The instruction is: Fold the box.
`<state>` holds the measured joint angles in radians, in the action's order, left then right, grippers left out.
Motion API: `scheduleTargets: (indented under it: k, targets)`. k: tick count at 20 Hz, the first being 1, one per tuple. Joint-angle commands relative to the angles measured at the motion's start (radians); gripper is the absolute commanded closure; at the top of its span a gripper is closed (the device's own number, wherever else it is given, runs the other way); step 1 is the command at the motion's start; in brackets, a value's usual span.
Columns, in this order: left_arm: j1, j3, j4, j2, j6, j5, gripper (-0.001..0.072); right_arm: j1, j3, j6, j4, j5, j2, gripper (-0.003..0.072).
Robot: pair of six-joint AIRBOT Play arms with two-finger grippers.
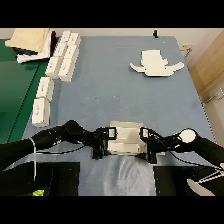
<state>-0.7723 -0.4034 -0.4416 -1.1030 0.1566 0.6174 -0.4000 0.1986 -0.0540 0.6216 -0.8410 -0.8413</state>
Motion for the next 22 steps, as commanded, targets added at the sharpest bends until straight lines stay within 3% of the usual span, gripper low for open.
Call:
scheduleTargets:
  k: [1,10,16,22]
  targets:
    - [-0.001,-0.001,0.0,0.0,0.0,0.0,0.0238,-0.001,0.001,0.0,-0.013,0.005,0.001,-0.0034]
    - [-0.001,-0.001,0.0,0.0,0.0,0.0,0.0237,0.002,0.053,0.013,0.118,0.005,0.024,-0.0034]
    - [-0.001,-0.001,0.0,0.0,0.0,0.0,0.0238,0.008,0.079,0.2,0.185,0.0,0.15,-0.0034]
    - [-0.001,-0.001,0.0,0.0,0.0,0.0,0.0237,0.008,0.079,0.377,0.27,-0.109,0.24,-0.0034]
